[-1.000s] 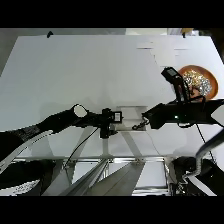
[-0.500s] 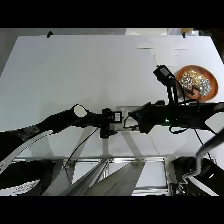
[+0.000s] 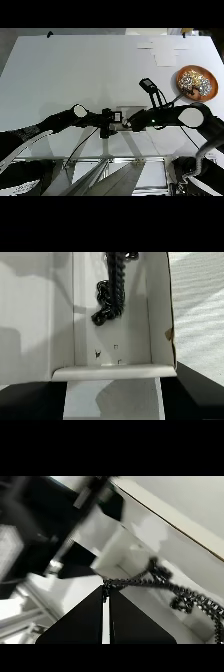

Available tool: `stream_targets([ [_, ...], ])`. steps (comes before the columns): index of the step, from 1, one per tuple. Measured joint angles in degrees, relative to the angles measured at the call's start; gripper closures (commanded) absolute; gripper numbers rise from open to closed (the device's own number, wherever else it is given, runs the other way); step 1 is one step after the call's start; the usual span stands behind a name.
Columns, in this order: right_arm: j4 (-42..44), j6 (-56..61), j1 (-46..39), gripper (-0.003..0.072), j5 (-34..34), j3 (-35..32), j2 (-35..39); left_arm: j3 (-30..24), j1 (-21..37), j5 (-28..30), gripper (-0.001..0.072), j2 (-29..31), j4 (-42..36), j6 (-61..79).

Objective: Fold the box and place the chain.

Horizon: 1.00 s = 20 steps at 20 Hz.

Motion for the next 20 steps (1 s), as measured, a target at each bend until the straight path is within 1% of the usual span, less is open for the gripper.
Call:
stream_targets([
  [1, 0.00, -0.07, 0.00, 0.0466, -0.33, -0.50, -0.94, 0.00, 0.00, 0.02, 0.0576, 0.00, 0.02, -0.02],
  [2, 0.00, -0.15, 0.00, 0.0420, -0.57, -0.87, -1.68, 0.00, 0.00, 0.00, 0.0576, 0.00, 0.02, -0.02],
  [3, 0.00, -0.24, 0.00, 0.0410, -0.70, -1.11, -2.21, 0.00, 0.00, 0.02, 0.0576, 0.00, 0.02, -0.02],
  [7, -0.50, -0.61, 0.00, 0.0414, -0.17, -0.55, -2.91, 0.00, 0.00, 0.02, 0.0576, 0.00, 0.02, -0.02],
  [10, -3.74, -0.94, -1.22, 0.0466, 3.78, 4.13, -2.78, 0.00, 0.00, 0.02, 0.0576, 0.00, 0.02, 0.00],
  [11, -5.27, -0.79, -2.40, 0.0467, 5.33, 6.08, -2.75, 0.00, 0.00, 0.00, 0.0576, 0.00, 0.02, -0.02],
  [15, -12.33, 1.75, -10.84, 0.0467, 12.44, 12.33, -2.05, 0.00, 0.00, 0.00, 0.0576, 0.00, 0.02, -0.02],
  [17, -16.26, 3.10, -15.98, 0.0468, 15.13, 13.66, -1.79, 0.00, 0.00, 0.00, 0.0576, 0.00, 0.02, 0.00],
  [20, -21.86, 4.81, -21.35, 0.0468, 16.81, 14.47, -2.36, 0.00, 0.00, 0.02, 0.0576, 0.00, 0.02, -0.02],
])
